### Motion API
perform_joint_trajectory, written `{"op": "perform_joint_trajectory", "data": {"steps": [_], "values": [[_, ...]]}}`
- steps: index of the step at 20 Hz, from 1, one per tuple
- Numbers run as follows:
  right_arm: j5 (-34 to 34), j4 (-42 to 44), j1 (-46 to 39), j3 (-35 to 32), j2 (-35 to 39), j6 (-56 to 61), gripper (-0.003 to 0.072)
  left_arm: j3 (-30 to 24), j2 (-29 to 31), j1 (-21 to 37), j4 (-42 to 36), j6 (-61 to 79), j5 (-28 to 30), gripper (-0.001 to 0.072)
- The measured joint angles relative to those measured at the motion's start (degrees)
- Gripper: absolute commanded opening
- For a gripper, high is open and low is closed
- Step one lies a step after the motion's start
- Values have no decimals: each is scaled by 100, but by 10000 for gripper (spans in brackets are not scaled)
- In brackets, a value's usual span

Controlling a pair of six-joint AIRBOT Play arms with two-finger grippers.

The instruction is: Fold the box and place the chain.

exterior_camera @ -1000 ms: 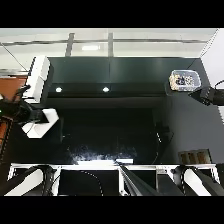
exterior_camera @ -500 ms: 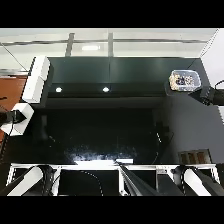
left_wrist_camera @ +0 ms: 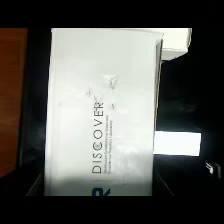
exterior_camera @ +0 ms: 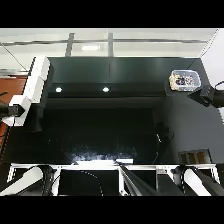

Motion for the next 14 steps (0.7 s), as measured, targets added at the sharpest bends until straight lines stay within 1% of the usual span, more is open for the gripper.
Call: {"op": "perform_joint_trajectory", "data": {"steps": [6, 7, 8, 10, 12, 14], "values": [[44, 0, 0, 0, 0, 129, 14, 2, -387, -184, -420, 372, 232, 294], [46, 0, 0, 0, 0, 140, 14, 2, -426, -216, -446, 402, 256, 399], [50, 2, 0, 0, 0, 173, 14, 2, -457, -247, -476, 424, 337, 707], [81, 4, 0, 0, 0, 195, 14, 15, -479, -280, -525, 455, 516, 708], [146, 24, -2, 0, 0, 216, 14, 70, -413, -295, -509, 455, 540, 708], [203, 234, -2, 0, 11, 238, 13, 160, -247, -308, -492, 448, 470, 708]]}}
